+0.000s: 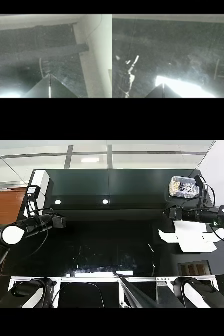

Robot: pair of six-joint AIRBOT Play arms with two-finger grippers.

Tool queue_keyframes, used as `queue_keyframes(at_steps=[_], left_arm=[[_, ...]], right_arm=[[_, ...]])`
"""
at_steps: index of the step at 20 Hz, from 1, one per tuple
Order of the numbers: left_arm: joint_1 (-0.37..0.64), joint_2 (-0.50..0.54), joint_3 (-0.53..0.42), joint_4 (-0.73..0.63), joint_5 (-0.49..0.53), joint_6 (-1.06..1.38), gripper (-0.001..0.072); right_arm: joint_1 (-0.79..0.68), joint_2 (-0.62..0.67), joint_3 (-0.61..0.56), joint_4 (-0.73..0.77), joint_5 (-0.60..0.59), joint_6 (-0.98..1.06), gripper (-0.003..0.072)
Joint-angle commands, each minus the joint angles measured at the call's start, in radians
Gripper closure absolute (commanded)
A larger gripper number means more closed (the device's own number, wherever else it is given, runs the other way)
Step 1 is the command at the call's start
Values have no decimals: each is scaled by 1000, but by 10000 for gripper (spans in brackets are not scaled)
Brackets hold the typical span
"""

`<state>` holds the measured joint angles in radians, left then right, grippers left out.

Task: Fold the box and place the chain.

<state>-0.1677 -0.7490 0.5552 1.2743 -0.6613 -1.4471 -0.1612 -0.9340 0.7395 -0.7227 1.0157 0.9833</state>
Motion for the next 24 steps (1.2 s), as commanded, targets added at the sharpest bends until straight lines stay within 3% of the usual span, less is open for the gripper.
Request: queue_keyframes(at_steps=[1,20,24], left_arm=[[0,0,0,0,0,0,686],[0,0,0,0,2,0,686],[0,0,0,0,71,0,686]], right_arm=[[1,0,0,0,0,0,671],[1,0,0,16,0,0,671],[1,0,0,27,-21,1,671]])
